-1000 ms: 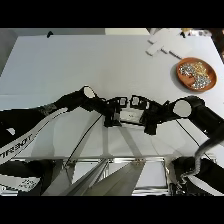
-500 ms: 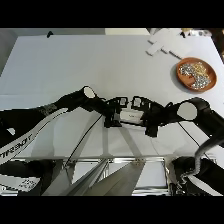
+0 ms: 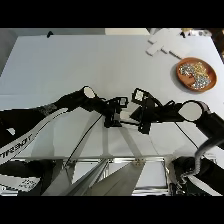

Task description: Fold the box and place the chain.

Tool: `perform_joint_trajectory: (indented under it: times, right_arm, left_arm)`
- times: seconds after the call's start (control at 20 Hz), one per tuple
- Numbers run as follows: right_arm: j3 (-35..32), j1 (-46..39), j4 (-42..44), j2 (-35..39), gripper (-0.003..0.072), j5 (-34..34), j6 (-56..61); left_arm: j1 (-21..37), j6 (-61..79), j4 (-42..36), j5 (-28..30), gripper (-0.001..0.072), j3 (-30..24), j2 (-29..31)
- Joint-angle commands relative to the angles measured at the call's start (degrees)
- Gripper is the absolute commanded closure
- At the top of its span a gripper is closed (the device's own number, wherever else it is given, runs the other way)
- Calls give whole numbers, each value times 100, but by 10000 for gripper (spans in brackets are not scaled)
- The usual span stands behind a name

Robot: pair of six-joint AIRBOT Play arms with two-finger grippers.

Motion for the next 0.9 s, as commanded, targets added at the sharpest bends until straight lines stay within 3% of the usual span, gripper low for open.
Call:
perform_joint_trajectory:
  times: [0.0,0.85]
  right_arm:
    - [-466,0,544,-7,667,-898,-22]
    - [-1296,2,501,-7,667,-647,-170]
  left_arm:
    - [2,2,2,2,539,0,2]
    - [2,2,2,2,539,0,2]
